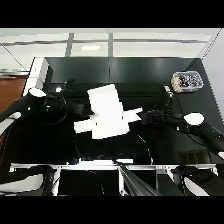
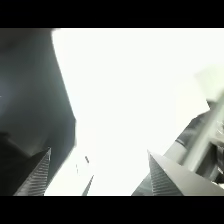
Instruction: Fold the box and place the chain.
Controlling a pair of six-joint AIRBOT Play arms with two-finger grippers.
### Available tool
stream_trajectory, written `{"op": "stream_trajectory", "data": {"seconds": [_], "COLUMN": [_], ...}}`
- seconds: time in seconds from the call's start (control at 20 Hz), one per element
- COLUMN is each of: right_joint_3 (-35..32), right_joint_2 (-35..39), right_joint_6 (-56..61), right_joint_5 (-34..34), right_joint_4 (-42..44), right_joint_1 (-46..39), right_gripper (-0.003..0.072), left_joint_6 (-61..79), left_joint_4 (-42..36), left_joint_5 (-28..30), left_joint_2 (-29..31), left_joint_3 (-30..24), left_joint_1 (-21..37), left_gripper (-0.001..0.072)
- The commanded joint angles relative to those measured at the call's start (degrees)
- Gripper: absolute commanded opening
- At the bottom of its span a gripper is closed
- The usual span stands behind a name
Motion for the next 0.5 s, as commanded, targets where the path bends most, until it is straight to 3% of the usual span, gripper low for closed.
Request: {"op": "stream_trajectory", "data": {"seconds": [0.0, 0.1, 0.2, 0.3, 0.4, 0.45], "right_joint_3": [-0.07, -0.07, -0.07, -0.07, -0.07, -0.07], "right_joint_2": [0.09, 0.07, 0.07, 0.07, 0.07, 0.07], "right_joint_6": [0.00, 0.07, 0.07, 0.07, 0.13, 0.79], "right_joint_5": [0.83, 0.83, 0.76, 0.28, -1.20, -2.03], "right_joint_4": [-0.83, -0.83, -0.83, -0.85, -2.78, -4.04], "right_joint_1": [0.50, 0.50, 0.50, 0.48, 0.48, 0.48], "right_gripper": [0.0018, 0.0018, 0.0018, 0.0018, 0.0018, 0.0019], "left_joint_6": [7.43, 9.51, 11.85, 16.28, 18.45, 19.15], "left_joint_4": [-5.49, -7.21, -6.73, -6.12, -2.21, -0.76], "left_joint_5": [-6.21, -7.69, -10.54, -14.16, -14.40, -14.49], "left_joint_2": [-8.39, -11.23, -13.18, -14.23, -14.40, -14.40], "left_joint_3": [3.26, 5.35, 7.28, 8.61, 9.75, 10.10], "left_joint_1": [0.37, 0.35, 0.17, 0.02, 0.00, -0.02], "left_gripper": [0.0703, 0.0702, 0.0656, 0.0458, 0.0163, 0.0083]}}
